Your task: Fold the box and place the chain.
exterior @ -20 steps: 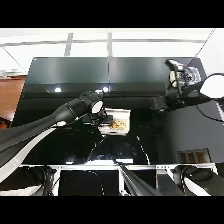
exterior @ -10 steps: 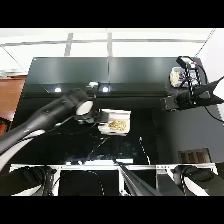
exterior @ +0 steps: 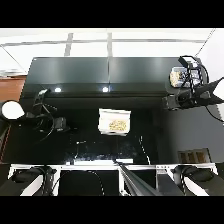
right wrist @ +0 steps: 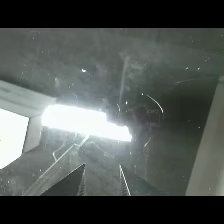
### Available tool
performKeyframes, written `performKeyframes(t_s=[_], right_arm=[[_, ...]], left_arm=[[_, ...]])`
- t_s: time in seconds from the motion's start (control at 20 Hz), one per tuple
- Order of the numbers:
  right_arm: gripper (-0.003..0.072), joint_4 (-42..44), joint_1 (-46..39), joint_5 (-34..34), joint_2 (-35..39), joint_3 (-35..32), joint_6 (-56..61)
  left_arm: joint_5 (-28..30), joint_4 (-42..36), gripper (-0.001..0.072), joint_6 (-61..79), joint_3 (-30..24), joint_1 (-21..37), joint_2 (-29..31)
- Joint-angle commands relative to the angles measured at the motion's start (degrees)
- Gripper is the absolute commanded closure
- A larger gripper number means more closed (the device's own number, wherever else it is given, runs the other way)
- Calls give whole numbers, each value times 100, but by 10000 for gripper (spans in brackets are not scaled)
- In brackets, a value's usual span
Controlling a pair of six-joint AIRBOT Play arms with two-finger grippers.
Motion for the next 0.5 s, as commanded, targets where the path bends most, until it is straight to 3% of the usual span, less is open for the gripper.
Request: performKeyframes(t_s=[0.0, 0.05, 0.1, 0.45], right_arm=[[430, -4, -2, -83, 2, -2, 109], [430, -2, -2, -72, 2, -2, 127], [430, -2, 2, -59, 2, -2, 131], [430, -2, 2, -66, 0, -2, 144]], left_arm=[[48, -2623, 132, 3958, -739, 970, -101], [188, -2750, 113, 4712, -804, 872, -192], [308, -2778, -2, 5379, -822, 726, -275], [1497, -2804, 0, 9215, -785, -619, -940]])
